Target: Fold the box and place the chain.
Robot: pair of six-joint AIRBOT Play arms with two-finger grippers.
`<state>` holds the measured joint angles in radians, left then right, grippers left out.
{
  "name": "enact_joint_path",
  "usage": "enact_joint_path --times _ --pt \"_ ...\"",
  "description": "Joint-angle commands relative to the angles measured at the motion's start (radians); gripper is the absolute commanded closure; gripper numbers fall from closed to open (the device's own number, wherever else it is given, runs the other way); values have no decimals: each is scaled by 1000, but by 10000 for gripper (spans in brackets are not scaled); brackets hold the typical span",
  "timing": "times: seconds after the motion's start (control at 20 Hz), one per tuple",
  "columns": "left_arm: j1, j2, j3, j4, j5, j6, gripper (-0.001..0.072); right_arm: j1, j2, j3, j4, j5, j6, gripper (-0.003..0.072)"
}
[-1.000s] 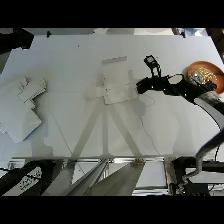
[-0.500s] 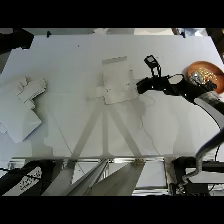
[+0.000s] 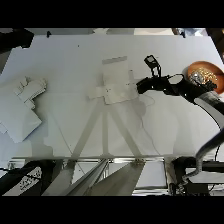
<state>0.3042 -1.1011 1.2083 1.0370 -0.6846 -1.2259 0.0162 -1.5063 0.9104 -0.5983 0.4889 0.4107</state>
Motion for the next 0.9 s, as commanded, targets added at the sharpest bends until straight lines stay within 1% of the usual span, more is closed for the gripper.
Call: enact_joint_path --times 0.0,0.1,0.25,0.35,0.45,0.55,0.7,0.75,0.8,0.85 --pt "-1 -1 1 -19 3 -55 15 0 1 0 0 0 0 668" --pt "-2 -2 1 -32 -16 -69 15 0 1 0 0 0 0 668" --pt "-14 -13 1 -31 -130 -42 15 0 1 0 0 0 0 668" --pt "-50 -32 1 -29 -185 16 16 0 1 0 0 0 0 668" --pt "-95 -51 1 -32 -184 51 17 0 1 0 0 0 0 668" --pt "-145 -87 1 -39 -155 50 16 0 1 0 0 -1 0 668" --pt "-214 -192 1 -63 -150 32 17 0 1 0 0 -2 0 668" --pt "-231 -238 1 -110 -163 33 47 0 1 0 0 -2 0 668" --pt "-245 -281 1 -152 -170 38 156 0 1 0 0 -2 0 668" --pt "-258 -323 1 -182 -169 42 201 0 1 0 0 -2 0 668"
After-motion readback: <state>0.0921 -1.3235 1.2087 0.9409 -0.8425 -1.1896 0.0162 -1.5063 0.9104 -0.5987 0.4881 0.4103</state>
